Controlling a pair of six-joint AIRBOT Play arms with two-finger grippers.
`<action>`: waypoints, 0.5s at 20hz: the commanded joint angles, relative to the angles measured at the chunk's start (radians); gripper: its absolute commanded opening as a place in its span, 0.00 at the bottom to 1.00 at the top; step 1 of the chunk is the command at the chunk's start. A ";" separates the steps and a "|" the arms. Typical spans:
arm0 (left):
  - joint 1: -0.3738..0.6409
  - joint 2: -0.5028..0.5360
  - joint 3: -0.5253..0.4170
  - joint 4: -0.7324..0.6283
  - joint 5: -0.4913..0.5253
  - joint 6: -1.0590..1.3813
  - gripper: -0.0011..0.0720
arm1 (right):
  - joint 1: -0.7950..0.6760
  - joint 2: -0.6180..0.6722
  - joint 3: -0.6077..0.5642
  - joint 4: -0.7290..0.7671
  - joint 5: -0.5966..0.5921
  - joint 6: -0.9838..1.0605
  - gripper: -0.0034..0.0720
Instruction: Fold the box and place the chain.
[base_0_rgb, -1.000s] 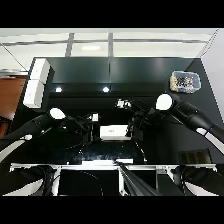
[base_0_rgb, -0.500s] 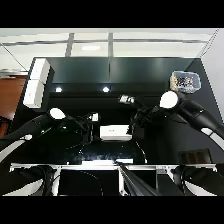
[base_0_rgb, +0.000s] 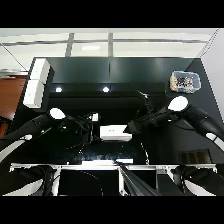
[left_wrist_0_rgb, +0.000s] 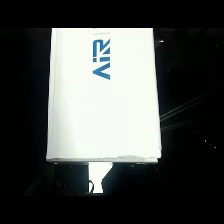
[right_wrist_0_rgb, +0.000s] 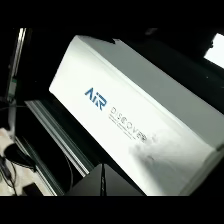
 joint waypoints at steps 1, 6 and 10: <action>0.000 0.000 0.001 0.000 0.000 0.001 0.57 | 0.048 -0.061 -0.035 0.150 -0.107 0.032 0.06; 0.000 0.000 0.001 0.000 0.000 0.001 0.57 | 0.079 -0.129 -0.035 0.141 -0.116 0.028 0.06; 0.000 0.000 0.001 0.000 0.000 0.000 0.57 | 0.079 -0.152 -0.035 0.093 -0.169 0.029 0.06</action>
